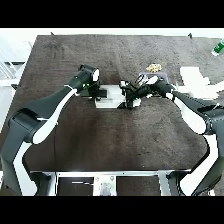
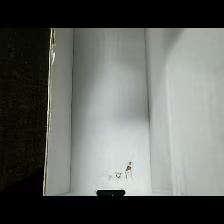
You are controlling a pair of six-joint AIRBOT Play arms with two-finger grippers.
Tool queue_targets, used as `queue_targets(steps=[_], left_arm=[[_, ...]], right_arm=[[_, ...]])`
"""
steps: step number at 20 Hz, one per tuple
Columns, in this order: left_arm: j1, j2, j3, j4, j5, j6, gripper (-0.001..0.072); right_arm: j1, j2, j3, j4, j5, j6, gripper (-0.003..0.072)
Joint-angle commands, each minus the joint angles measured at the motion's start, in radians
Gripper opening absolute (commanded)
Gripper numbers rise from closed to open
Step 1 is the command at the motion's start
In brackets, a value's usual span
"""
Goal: Fold the box and place the chain.
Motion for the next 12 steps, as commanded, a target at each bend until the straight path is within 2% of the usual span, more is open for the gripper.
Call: queue_targets(steps=[1, 3, 7, 9, 12], left_arm=[[0.001, -0.001, 0.001, 0.017, 0.004, -0.011, 0.0112], [0.001, -0.001, 0.001, 0.023, 0.008, -0.013, 0.0023], [-0.011, -0.001, 0.001, 0.033, 0.033, -0.010, 0.0021], [-0.012, 0.000, 0.002, 0.019, 0.048, -0.008, 0.0264], [-0.012, 0.014, 0.002, 0.012, 0.032, 0.026, 0.0275]], right_arm=[[-0.002, 0.001, 0.000, -0.002, 0.001, -0.001, 0.0515], [-0.002, 0.001, 0.000, -0.003, 0.001, -0.001, 0.0515], [-0.002, 0.001, 0.000, -0.002, 0.001, 0.000, 0.0515], [-0.002, 0.001, 0.000, -0.002, 0.001, -0.001, 0.0515], [-0.002, 0.001, 0.000, -0.002, 0.001, -0.001, 0.0515]])
